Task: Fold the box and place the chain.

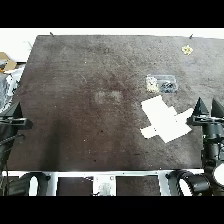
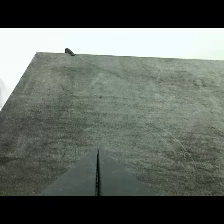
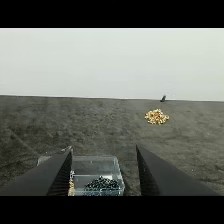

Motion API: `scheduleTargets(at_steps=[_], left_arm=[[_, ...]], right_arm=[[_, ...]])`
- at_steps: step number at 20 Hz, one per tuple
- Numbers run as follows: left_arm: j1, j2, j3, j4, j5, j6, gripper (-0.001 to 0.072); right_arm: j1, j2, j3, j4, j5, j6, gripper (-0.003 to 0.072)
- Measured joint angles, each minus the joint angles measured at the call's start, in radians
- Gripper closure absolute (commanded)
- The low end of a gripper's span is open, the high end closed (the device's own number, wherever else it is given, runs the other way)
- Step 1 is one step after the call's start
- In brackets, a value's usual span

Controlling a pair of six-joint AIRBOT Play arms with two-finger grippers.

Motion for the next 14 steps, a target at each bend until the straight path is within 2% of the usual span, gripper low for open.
scheduleTargets(at_steps=[11,14], left_arm=[[0.0,0.0,0.0,0.0,0.0,0.0,0.0698],[0.0,0.0,0.0,0.0,0.0,0.0,0.0698]], right_arm=[[0.0,0.0,0.0,0.0,-0.005,-0.001,0.022],[-0.003,-0.011,0.014,0.011,-0.041,-0.002,0.0238]])
